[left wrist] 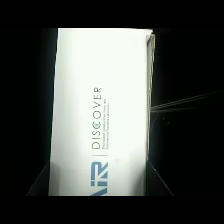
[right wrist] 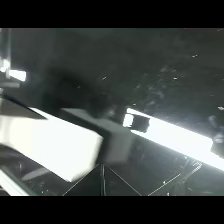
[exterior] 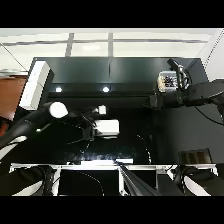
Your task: Fold the box and place the chain.
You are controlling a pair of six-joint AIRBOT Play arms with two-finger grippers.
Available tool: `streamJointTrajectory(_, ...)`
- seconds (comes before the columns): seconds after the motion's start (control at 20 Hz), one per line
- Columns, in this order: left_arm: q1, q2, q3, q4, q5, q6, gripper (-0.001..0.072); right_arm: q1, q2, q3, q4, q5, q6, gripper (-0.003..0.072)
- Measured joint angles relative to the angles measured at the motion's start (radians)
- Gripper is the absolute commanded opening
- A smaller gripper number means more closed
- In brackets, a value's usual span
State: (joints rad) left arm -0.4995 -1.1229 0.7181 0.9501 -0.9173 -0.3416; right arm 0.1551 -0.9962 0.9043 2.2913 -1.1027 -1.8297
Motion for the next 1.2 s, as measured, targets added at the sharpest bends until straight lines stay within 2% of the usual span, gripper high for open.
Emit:
streamJointTrajectory(0.2, 0.207, 0.177, -0.013, 0.23, -0.143, -0.307, 0.0164, -0.028, 0.0, 0.0, 0.0, -0.001, -0.026, 0.0027)
streamJointTrajectory(0.4, 0.552, 0.323, -0.052, 0.373, -0.282, -0.472, 0.0165, -0.036, 0.0, 0.0, 0.0, 0.014, -0.06, 0.0027)
streamJointTrajectory(0.6, 0.929, 0.387, -0.074, 0.403, -0.323, -0.544, 0.0166, -0.039, 0.0, 0.0, 0.0, 0.034, -0.096, 0.0027)
streamJointTrajectory(0.8, 1.24, 0.385, -0.08, 0.329, -0.26, -0.534, 0.0166, -0.039, 0.0, 0.0, 0.0, 0.048, -0.11, 0.0027)
streamJointTrajectory(1.0, 1.389, 0.303, -0.084, 0.204, -0.171, -0.402, 0.0166, -0.039, 0.0, 0.0, 0.001, 0.064, -0.113, 0.0027)
streamJointTrajectory(1.2, 1.417, 0.188, -0.085, 0.083, -0.091, -0.231, 0.0167, -0.039, 0.0, 0.0, 0.006, 0.072, -0.113, 0.0027)
